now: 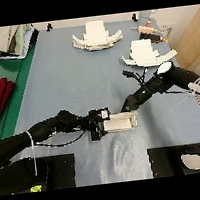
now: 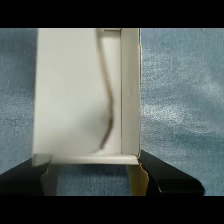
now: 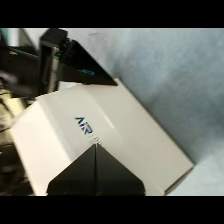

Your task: Fold the box.

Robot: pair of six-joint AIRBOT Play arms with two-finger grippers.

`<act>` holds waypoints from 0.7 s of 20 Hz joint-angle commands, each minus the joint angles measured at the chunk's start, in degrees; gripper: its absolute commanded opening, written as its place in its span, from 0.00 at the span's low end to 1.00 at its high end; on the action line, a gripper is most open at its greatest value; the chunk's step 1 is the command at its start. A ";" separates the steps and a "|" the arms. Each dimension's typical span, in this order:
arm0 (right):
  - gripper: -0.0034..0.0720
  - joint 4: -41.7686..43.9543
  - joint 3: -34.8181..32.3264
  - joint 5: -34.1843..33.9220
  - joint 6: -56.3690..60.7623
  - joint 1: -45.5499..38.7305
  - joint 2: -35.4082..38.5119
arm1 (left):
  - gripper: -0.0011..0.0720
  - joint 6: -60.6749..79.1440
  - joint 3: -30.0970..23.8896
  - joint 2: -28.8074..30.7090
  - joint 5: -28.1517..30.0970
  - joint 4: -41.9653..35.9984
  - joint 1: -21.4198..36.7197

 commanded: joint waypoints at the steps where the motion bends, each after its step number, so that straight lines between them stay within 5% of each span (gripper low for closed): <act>1: 0.05 -7.74 -5.81 -19.39 -7.63 7.41 9.75 | 0.59 0.00 -0.02 -0.04 0.04 0.00 0.04; 6: 0.05 -10.86 -17.25 -36.81 -15.98 16.94 24.00 | 0.59 0.00 -0.02 -0.04 0.04 0.00 0.04; 12: 0.08 -15.10 -24.26 -41.97 -19.23 27.04 31.98 | 0.59 0.00 -0.02 -0.04 0.04 0.00 0.04; 14: 0.18 -18.53 -24.61 -41.86 -19.23 29.94 31.85 | 0.59 0.00 -0.02 -0.04 0.02 0.00 0.04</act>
